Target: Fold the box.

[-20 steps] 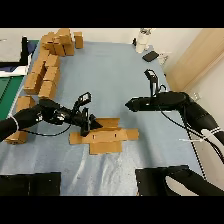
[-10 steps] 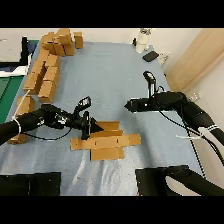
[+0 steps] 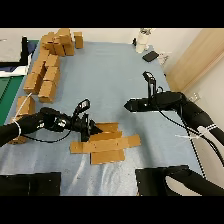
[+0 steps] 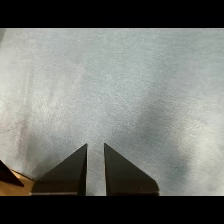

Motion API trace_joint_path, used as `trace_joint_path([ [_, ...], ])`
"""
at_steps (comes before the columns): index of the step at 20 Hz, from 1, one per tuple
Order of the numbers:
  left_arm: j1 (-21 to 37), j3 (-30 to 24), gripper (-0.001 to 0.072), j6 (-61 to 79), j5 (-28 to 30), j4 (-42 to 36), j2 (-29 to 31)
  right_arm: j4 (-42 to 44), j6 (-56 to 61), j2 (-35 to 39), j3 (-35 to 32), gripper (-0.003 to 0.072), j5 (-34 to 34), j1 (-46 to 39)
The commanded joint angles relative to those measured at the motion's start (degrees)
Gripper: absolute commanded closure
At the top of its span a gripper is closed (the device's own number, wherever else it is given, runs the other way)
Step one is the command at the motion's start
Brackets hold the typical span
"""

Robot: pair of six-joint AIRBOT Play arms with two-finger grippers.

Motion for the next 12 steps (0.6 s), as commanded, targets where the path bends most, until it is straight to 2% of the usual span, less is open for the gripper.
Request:
trace_joint_path([
  [1,0.02,-0.11,0.0696,-0.68,0.11,0.66,0.02,0.31,0.0,-0.04,0.02,0.0528,-0.02,0.07],
  [11,0.02,0.0,0.0693,-1.97,-0.79,3.17,0.11,0.28,-0.04,-0.04,0.02,0.0528,-0.02,0.07],
  [12,0.04,0.0,0.0671,-1.97,-0.72,3.61,0.24,0.28,-0.02,-0.04,0.02,0.0528,-0.02,0.07],
])
